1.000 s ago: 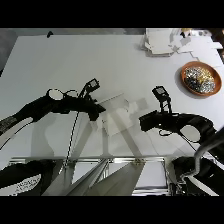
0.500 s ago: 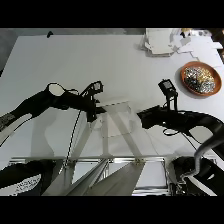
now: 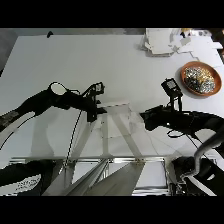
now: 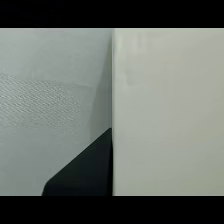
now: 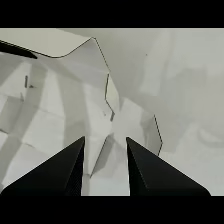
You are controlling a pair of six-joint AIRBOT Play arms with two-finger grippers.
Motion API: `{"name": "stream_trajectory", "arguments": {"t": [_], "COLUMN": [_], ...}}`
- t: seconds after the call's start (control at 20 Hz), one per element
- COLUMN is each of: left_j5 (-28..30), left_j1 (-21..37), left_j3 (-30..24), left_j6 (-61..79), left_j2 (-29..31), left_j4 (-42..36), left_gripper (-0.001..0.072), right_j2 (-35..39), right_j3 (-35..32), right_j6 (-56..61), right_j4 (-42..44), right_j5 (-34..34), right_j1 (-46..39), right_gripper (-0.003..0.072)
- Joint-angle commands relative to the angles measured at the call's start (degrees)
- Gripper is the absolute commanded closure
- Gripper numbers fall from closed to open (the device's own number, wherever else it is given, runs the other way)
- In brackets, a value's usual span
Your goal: Fold the box and place the chain.
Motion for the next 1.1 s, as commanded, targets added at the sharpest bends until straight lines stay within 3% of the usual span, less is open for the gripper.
{"name": "stream_trajectory", "arguments": {"t": [0.0, 0.4, 1.05], "left_j5": [-0.5, 3.4, 6.5], "left_j1": [-0.4, -4.8, -4.7], "left_j3": [0.1, 0.1, 0.1], "left_j6": [4.1, 11.4, 9.9], "left_j2": [-1.9, -1.9, -3.0], "left_j4": [-0.5, -0.5, -0.5], "left_gripper": [0.0707, 0.0708, 0.0706], "right_j2": [0.1, -0.3, -0.3], "right_j3": [0.1, 0.0, -0.2], "right_j6": [-0.1, -0.4, -0.4], "right_j4": [-0.7, -3.8, -4.7], "right_j5": [0.5, 0.5, 0.5], "right_j1": [0.0, 0.0, 0.0], "right_gripper": [0.0387, 0.0387, 0.0387]}}
